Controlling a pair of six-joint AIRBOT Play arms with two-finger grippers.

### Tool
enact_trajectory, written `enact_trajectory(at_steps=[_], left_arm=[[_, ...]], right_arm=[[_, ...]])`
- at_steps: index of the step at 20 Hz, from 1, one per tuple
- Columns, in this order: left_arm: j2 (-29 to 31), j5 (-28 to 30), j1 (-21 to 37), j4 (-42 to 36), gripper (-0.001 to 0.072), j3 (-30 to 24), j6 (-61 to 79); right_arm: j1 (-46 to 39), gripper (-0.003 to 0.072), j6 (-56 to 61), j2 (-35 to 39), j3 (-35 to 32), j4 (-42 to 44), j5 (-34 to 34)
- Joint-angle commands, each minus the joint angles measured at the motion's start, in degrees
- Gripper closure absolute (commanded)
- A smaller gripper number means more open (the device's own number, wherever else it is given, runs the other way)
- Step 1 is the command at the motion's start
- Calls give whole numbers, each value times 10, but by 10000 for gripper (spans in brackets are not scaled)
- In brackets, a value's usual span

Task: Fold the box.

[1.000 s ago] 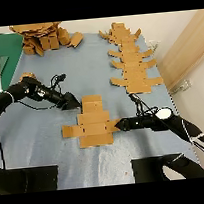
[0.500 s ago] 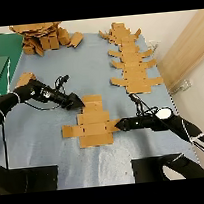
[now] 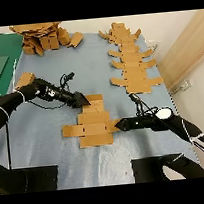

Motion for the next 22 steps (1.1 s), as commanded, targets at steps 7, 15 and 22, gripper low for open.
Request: enact_trajectory(at_steps=[7,15,22], left_arm=[[-14,-65,-20,-2,429,10,53],[-15,-64,-20,26,696,10,105],[12,-64,-26,9,698,12,229]], right_arm=[[0,687,7,0,0,-4,0],[0,686,12,0,0,-6,-8],[-1,684,38,3,1,21,-36]])
